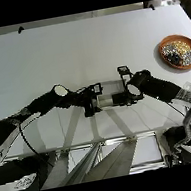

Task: Fold the box and place the chain.

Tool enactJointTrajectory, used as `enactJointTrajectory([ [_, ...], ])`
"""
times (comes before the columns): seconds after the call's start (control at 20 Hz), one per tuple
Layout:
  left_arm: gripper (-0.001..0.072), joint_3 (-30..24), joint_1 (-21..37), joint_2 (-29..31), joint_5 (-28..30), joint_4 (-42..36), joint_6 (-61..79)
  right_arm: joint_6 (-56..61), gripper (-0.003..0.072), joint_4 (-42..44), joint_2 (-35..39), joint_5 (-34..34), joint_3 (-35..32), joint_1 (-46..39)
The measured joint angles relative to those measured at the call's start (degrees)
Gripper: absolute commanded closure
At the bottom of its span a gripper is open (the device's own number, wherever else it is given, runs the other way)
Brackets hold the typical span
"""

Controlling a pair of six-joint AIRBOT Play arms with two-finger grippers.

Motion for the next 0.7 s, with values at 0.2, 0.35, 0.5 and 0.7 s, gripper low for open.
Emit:
enactJointTrajectory([
  [0.2,0.0313,0.0,0.0,0.0,0.0,0.0,-0.1,-0.2,0.0464,1.3,0.0,0.9,0.0,-1.6],
  [0.35,0.0313,0.0,0.0,0.0,0.0,0.0,-0.1,0.3,0.0464,1.6,-0.1,0.2,0.0,-1.9],
  [0.5,0.0313,0.0,0.0,0.0,-0.1,0.0,0.0,0.5,0.0463,1.8,-0.5,-0.1,0.0,-2.1],
  [0.7,0.0313,0.0,0.0,0.0,-0.1,0.0,0.0,0.7,0.0455,2.0,-2.1,0.1,0.0,-2.1],
])
